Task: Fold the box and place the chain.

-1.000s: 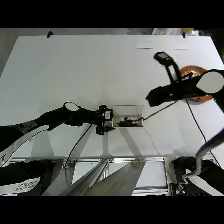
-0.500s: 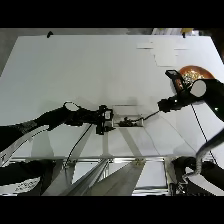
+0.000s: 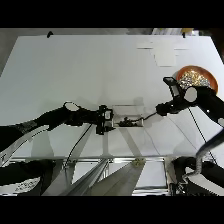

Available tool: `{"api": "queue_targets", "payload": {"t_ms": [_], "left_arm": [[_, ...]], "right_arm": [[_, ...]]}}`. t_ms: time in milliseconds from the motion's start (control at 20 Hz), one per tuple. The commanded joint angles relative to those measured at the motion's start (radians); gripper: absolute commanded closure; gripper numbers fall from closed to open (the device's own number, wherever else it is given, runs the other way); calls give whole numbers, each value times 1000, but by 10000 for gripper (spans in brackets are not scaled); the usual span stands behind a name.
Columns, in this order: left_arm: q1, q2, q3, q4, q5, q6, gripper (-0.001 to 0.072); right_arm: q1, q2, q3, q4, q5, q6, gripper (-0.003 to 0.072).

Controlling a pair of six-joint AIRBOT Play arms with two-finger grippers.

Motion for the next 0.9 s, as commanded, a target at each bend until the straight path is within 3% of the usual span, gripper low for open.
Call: {"api": "queue_targets", "payload": {"t_ms": [0,50,650,850], "left_arm": [[0,1,0,0,0,0,641],[0,1,0,0,0,0,641],[0,1,0,0,0,0,641],[0,1,0,0,0,0,641]], "right_arm": [[-1,-22,-3,9,-41,18,367],[-1,-22,-3,7,-44,18,401],[-1,-98,-3,-2,-59,48,403],[-1,-103,-3,-2,-59,47,523]]}}
